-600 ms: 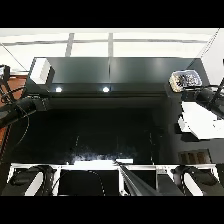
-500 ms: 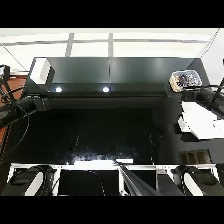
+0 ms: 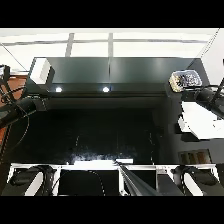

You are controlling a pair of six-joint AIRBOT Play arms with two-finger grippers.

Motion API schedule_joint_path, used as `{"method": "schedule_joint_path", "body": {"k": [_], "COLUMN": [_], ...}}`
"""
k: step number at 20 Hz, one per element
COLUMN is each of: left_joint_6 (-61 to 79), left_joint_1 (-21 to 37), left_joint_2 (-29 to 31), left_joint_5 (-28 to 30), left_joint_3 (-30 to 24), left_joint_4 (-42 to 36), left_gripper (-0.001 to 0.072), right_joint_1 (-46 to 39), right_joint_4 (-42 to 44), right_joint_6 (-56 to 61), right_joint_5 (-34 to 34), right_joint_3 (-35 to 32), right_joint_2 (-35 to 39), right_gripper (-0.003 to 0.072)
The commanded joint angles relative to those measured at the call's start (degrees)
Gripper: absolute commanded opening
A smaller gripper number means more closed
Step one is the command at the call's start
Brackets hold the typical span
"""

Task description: Fold the box and place the chain.

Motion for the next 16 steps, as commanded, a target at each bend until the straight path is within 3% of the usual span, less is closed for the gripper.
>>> {"method": "schedule_joint_path", "body": {"k": [1,8,14,16], "left_joint_6": [0.02,0.04,0.02,0.02], "left_joint_1": [0.0,0.0,0.0,0.0], "left_joint_2": [-0.02,-0.02,-1.2,-3.1], "left_joint_5": [0.02,1.29,10.67,10.58], "left_joint_3": [0.0,0.0,0.0,0.0], "left_joint_4": [0.02,0.02,0.0,0.02], "left_gripper": [0.003,0.003,0.003,0.003], "right_joint_1": [0.02,0.02,0.02,-1.07], "right_joint_4": [0.02,0.02,0.0,-6.54], "right_joint_6": [0.02,0.0,-0.02,-0.57], "right_joint_5": [0.0,-1.79,-16.55,-24.5], "right_joint_3": [0.0,0.0,0.0,0.0], "right_joint_2": [0.04,0.04,0.04,-1.51], "right_gripper": [0.0021,0.0021,0.002,0.0022]}}
